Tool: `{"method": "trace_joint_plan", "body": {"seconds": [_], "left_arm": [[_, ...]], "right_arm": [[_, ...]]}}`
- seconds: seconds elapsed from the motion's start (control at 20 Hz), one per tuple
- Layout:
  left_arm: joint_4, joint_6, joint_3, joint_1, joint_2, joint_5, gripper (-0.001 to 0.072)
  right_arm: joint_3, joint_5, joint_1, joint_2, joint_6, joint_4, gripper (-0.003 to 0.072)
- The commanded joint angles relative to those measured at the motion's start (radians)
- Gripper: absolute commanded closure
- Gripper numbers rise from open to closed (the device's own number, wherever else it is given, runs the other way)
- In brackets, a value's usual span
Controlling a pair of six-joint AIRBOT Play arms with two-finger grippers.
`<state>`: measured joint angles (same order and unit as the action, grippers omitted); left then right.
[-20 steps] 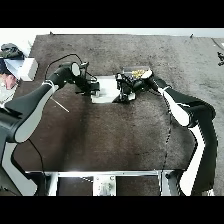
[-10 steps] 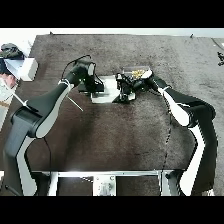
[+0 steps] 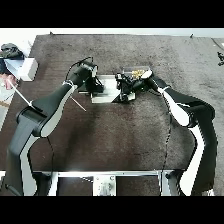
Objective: Fold the box and place the chain.
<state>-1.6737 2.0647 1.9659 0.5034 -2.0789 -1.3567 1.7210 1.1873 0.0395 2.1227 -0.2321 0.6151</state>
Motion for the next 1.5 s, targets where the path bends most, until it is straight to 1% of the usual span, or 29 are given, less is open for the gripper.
{"method": "trace_joint_plan", "body": {"seconds": [0.0,0.25,0.3,0.35,0.45,0.5,0.55,0.6,0.65,0.8,0.9,1.1,1.15,1.2,1.25,1.4,1.45], "left_arm": [[-0.017,0.004,0.002,0.0,-0.003,0.003,0.0697],[-0.005,0.003,0.002,0.0,-0.003,0.004,0.0689],[0.008,0.001,0.002,0.0,-0.003,0.006,0.0509],[0.025,-0.03,0.003,0.0,-0.003,0.007,0.0427],[0.042,-0.059,0.003,0.0,0.003,0.002,0.0424],[0.053,-0.079,0.003,0.0,0.01,-0.005,0.0394],[0.056,-0.13,0.005,0.0,0.016,-0.007,0.0273],[0.056,-0.199,0.005,0.0,0.023,-0.008,0.0087],[0.056,-0.269,0.006,0.0,0.031,-0.016,-0.0005],[0.057,-0.345,0.024,-0.003,0.068,-0.058,-0.0005],[0.053,-0.369,0.044,-0.005,0.094,-0.068,-0.0005],[0.027,-0.496,0.037,-0.005,0.164,-0.095,-0.0004],[0.015,-0.496,0.034,-0.005,0.177,-0.095,0.0008],[0.017,-0.502,0.026,-0.005,0.192,-0.089,0.0095],[0.035,-0.513,0.016,-0.005,0.211,-0.072,0.0137],[0.076,-0.563,-0.024,-0.012,0.28,-0.028,0.0136],[0.124,-0.594,-0.042,-0.031,0.304,-0.012,0.0136]], "right_arm": [[0.0,0.002,-0.001,0.0,-0.003,0.002,0.0256],[0.0,0.002,-0.001,0.0,-0.003,0.002,0.0256],[0.0,0.003,-0.001,0.0,-0.003,0.002,0.0256],[0.0,0.003,-0.001,0.0,-0.003,0.002,0.0256],[0.0,0.002,-0.001,0.0,-0.003,0.002,0.0256],[0.0,0.002,-0.001,0.0,-0.003,0.002,0.0256],[0.0,0.002,-0.001,0.0,-0.003,0.002,0.0256],[0.0,0.002,-0.001,0.0,-0.003,0.002,0.0256],[0.0,0.002,-0.001,0.0,-0.003,0.002,0.0256],[0.0,0.002,-0.001,0.0,-0.003,0.002,0.0256],[0.0,0.003,-0.001,0.0,-0.003,0.002,0.0256],[0.0,0.003,-0.001,0.0,-0.003,0.002,0.0256],[0.0,0.002,-0.001,0.0,-0.003,0.002,0.0256],[0.0,0.002,-0.001,0.0,-0.003,0.002,0.0256],[0.0,0.002,-0.001,0.0,-0.003,0.002,0.0256],[0.0,0.003,-0.001,0.0,-0.003,0.002,0.0256],[0.0,0.002,-0.001,0.0,-0.003,0.002,0.0256]]}}
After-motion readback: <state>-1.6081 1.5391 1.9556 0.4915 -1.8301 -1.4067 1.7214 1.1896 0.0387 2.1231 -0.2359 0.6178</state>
